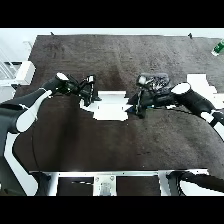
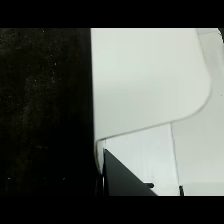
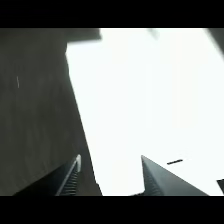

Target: Fold the box and place the chain.

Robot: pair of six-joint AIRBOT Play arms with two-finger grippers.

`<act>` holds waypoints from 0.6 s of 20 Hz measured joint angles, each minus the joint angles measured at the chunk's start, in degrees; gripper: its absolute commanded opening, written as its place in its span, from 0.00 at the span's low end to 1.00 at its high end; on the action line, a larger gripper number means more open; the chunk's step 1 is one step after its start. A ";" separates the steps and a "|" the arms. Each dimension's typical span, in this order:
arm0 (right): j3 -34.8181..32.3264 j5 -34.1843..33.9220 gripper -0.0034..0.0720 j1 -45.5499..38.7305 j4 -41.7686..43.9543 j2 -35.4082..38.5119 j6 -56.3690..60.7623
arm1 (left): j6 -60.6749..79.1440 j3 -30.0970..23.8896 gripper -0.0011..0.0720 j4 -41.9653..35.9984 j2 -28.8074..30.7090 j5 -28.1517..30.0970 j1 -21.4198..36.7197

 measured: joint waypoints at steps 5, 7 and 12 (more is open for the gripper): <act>-0.83 -4.52 0.71 7.02 -10.23 -1.62 4.09 | -0.02 -0.02 0.04 -0.02 0.00 0.11 0.00; -2.10 -6.56 0.72 8.68 -11.76 -1.99 5.62 | -0.02 -0.02 0.04 -0.02 0.00 0.11 0.00; -5.27 -15.10 0.73 11.91 -13.70 -2.43 7.34 | 0.00 0.00 0.04 -0.04 0.00 0.09 0.00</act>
